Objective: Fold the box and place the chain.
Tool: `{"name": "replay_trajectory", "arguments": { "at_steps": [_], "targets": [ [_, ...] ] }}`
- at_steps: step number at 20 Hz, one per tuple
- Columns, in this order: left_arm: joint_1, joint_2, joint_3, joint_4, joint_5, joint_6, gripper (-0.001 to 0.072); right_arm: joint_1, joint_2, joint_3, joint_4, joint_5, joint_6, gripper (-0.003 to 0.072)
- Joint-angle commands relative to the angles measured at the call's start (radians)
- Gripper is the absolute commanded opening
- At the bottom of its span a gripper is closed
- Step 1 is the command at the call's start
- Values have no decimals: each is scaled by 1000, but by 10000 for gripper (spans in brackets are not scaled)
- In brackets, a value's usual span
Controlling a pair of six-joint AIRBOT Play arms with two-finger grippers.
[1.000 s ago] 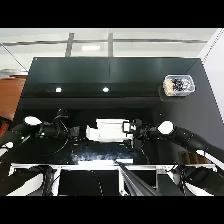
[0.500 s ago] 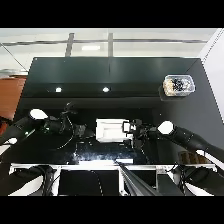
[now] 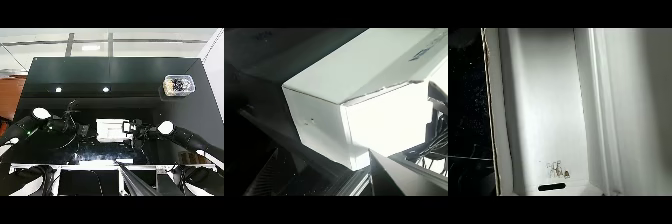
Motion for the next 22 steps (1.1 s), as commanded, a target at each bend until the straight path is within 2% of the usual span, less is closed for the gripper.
{"name": "replay_trajectory", "arguments": {
  "at_steps": [1, 5, 9, 17, 19, 22],
  "targets": [
    [-32, 3, 2, -15, 50, -14, 648, 0, -1, 0, 0, 0, 0, 481],
    [-158, 18, 2, 61, 200, -193, 648, 0, -1, 0, 0, 0, 0, 481],
    [-256, 34, 2, 167, 305, -365, 648, 0, -1, 0, 0, 0, 0, 481],
    [-289, 34, 8, 177, 326, -474, 646, 0, -1, 0, 0, 0, 0, 481],
    [-319, 33, 38, 262, 337, -565, 643, 0, -1, 0, 0, 0, 0, 481],
    [-414, 33, 116, 538, 341, -839, 642, 0, -1, 0, 0, 0, 0, 481]
  ]
}}
